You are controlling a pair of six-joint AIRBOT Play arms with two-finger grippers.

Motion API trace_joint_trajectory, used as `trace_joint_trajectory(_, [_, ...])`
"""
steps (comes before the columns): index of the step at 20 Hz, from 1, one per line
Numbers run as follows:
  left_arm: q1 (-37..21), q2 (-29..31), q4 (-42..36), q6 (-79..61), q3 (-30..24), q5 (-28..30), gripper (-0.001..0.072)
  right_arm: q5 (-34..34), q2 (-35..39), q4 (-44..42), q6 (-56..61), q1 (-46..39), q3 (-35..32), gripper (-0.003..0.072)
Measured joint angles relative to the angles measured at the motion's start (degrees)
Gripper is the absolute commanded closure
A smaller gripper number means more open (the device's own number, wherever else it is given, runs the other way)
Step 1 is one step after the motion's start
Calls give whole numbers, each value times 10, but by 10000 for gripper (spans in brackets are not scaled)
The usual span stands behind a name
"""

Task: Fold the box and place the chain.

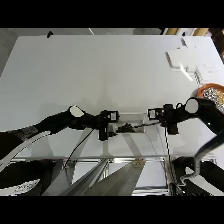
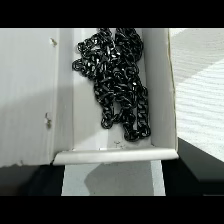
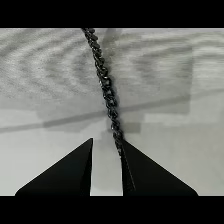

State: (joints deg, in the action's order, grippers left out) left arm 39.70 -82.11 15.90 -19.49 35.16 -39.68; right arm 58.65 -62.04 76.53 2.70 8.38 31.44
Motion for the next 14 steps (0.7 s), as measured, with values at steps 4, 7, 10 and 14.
trace_joint_trajectory(4, [0, 0, 0, 0, 0, 0, 365, -18, -24, -2, -2, 0, 0, 540])
trace_joint_trajectory(7, [0, 0, 0, 0, 0, 0, 365, -31, -29, -5, -2, 0, 0, 674])
trace_joint_trajectory(10, [0, 0, 0, 0, 0, 0, 365, -28, -29, -6, -2, 0, 0, 674])
trace_joint_trajectory(14, [0, 0, 0, 0, 0, 0, 365, -7, 12, -7, -2, 14, 0, 674])
